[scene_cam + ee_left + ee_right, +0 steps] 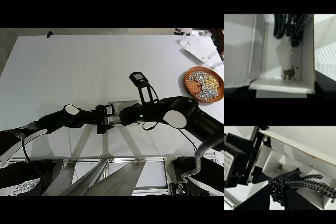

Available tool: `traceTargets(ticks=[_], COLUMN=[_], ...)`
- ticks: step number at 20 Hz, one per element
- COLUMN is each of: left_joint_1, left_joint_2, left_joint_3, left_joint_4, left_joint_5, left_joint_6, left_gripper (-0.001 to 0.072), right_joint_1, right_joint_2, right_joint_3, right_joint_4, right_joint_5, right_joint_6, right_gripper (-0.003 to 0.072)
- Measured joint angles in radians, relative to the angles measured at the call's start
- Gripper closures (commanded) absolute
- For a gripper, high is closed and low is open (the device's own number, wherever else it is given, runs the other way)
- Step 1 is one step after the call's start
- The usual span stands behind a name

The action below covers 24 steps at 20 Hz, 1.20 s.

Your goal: Fold the box and place the chain.

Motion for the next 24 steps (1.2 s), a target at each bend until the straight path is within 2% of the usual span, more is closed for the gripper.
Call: traceTargets(ticks=[5,12,13,14,20,22,24], left_joint_1=[0.0,0.0,0.0,0.0,0.0,0.0,0.0], left_joint_2=[0.0,0.0,0.0,0.0,0.0,0.0,0.0], left_joint_3=[0.0,0.0,0.0,0.0,0.0,0.0,0.0], left_joint_4=[0.0,0.0,0.0,0.0,0.0,0.0,0.0], left_joint_5=[0.0,0.0,0.0,0.0,0.0,0.0,0.0], left_joint_6=[0.0,0.0,0.0,0.0,0.0,0.0,0.0], left_gripper=[0.0437,0.0437,0.0437,0.0437,0.0437,0.0437,0.0437], right_joint_1=[0.017,0.021,0.021,0.021,0.021,0.021,0.021], right_joint_2=[-0.087,-0.121,-0.128,-0.139,-0.183,-0.187,-0.189], right_joint_3=[-0.002,-0.002,-0.002,-0.002,-0.002,-0.002,-0.002], right_joint_4=[-0.008,-0.08,-0.084,-0.09,-0.103,-0.105,-0.105], right_joint_5=[-0.023,-0.044,-0.044,-0.044,-0.053,-0.058,-0.06], right_joint_6=[0.019,0.094,0.1,0.105,0.117,0.121,0.122], right_gripper=[0.068,0.0672,0.0622,0.0603,0.0591,0.048,0.0456])
